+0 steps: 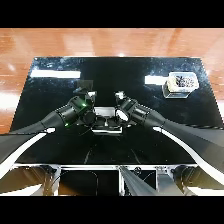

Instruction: Fold the box and place the chain.

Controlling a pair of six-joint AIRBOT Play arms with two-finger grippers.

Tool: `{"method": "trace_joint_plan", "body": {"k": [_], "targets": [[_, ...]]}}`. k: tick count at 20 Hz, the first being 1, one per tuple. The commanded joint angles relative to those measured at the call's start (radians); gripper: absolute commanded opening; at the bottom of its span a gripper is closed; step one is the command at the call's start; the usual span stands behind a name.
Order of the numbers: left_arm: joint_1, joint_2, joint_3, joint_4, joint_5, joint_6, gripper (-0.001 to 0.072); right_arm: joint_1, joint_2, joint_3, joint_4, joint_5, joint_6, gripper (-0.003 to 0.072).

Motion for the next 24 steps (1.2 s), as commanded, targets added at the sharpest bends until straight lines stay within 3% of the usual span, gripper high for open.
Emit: {"method": "trace_joint_plan", "body": {"k": [1, 3, 5, 9, 10, 11, 12, 13, 16, 21, 24], "targets": [[0.0, 0.0, 0.0, -0.003, 0.0, -0.001, 0.002, 0.0, 0.001, 0.001, 0.003, 0.023, 0.001, 0.0388], [0.0, 0.0, 0.0, -0.002, 0.0, -0.001, 0.002, 0.0, 0.001, 0.001, 0.003, 0.034, 0.001, 0.0385], [0.0, 0.0, 0.0, -0.003, 0.0, -0.001, 0.002, 0.0, 0.001, 0.001, 0.003, 0.034, -0.005, 0.0048], [0.0, 0.0, 0.0, -0.003, 0.0, -0.001, 0.002, 0.0, 0.002, 0.001, 0.007, 0.034, -0.025, 0.0032], [0.0, 0.0, 0.0, -0.003, 0.0, -0.001, 0.002, 0.0, 0.005, 0.001, 0.007, 0.034, -0.025, 0.0042], [0.0, 0.0, 0.0, -0.002, 0.0, 0.0, 0.002, 0.0, 0.011, 0.001, 0.007, 0.034, -0.025, 0.0208], [0.0, 0.0, 0.0, -0.002, -0.001, -0.001, 0.002, 0.0, 0.023, 0.002, 0.006, 0.034, -0.025, 0.0516], [0.0, 0.0, 0.0, -0.003, -0.001, -0.001, 0.002, 0.0, 0.037, 0.002, 0.003, 0.037, -0.032, 0.0572], [0.0, 0.0, 0.0, -0.003, 0.0, -0.001, 0.002, 0.0, 0.103, 0.001, 0.002, 0.077, -0.083, 0.0572], [0.0, 0.0, 0.0, -0.003, 0.0, -0.001, 0.002, 0.055, 0.282, -0.006, -0.058, 0.293, -0.189, 0.0572], [0.0, 0.0, 0.0, -0.004, 0.0, -0.001, 0.002, 0.066, 0.429, -0.062, -0.129, 0.364, -0.185, 0.0571]]}}
